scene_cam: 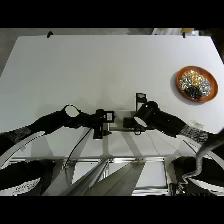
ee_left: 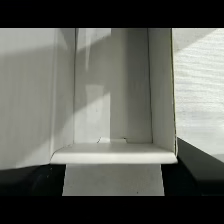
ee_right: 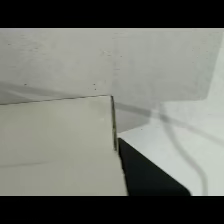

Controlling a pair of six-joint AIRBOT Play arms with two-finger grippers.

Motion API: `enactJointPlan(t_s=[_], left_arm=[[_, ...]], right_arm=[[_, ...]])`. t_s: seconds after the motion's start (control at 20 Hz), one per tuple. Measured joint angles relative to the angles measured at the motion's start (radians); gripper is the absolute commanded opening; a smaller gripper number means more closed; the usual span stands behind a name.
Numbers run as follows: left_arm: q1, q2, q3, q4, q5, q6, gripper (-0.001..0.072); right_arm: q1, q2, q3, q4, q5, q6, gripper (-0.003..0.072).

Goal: Fold the box and place the chain.

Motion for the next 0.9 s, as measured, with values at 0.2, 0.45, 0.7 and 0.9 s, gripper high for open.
enactJointPlan(t_s=[0.2, 0.45, 0.7, 0.9], left_arm=[[0.0, 0.0, 0.0, 0.002, 0.0, 0.002, 0.0205], [0.0, 0.0, 0.0, -0.001, 0.0, -0.001, 0.0205], [0.0, 0.0, 0.0, -0.006, 0.001, -0.001, 0.0205], [-0.001, 0.0, 0.0, -0.003, 0.002, -0.003, 0.0205]], right_arm=[[0.001, -0.003, 0.0, 0.002, -0.003, -0.001, 0.0068], [0.001, -0.005, 0.0, 0.003, -0.03, 0.006, 0.0189], [0.002, 0.018, 0.001, -0.016, -0.017, 0.005, 0.0205], [0.0, 0.035, -0.001, -0.027, 0.002, 0.004, 0.0269]])
